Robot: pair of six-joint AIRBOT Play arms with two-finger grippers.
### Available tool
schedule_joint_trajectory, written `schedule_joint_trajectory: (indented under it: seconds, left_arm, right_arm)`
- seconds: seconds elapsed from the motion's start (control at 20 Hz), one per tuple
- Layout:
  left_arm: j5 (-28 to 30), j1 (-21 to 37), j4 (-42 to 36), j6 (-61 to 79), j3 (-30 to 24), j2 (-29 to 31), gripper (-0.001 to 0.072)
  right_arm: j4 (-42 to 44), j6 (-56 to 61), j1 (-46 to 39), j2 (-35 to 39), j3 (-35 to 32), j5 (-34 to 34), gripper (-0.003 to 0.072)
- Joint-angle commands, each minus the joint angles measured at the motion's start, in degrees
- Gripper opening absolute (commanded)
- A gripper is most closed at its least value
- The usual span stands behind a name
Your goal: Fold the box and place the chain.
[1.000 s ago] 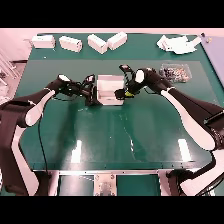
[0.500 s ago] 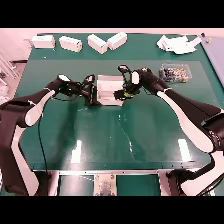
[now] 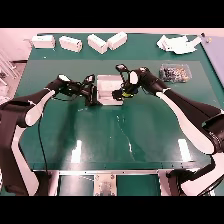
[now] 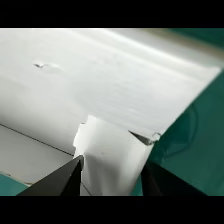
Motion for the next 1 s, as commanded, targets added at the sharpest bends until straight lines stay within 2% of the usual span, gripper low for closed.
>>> schedule_joint_trajectory:
  seconds: [0.0, 0.3, 0.5, 0.95]
  left_arm:
    - [-0.3, 0.0, 0.2, 0.0, 0.0, 0.0, 0.0378]
    - [-0.3, 0.0, 0.2, 0.0, 0.0, 0.0, 0.0378]
    - [-0.3, 0.0, 0.1, 0.0, 0.0, 0.0, 0.0378]
    - [-0.3, 0.0, 0.2, 0.0, 0.0, 0.0, 0.0378]
  right_arm:
    - [-2.4, 0.3, -1.2, 2.3, 0.7, 0.0, 0.0422]
    - [-2.3, 0.3, -2.5, 5.1, 0.9, 1.7, 0.0422]
    - [-1.9, 0.7, -2.5, 4.1, -1.3, 1.7, 0.0423]
    - [1.9, 4.2, -0.5, -1.5, 0.3, 0.5, 0.0417]
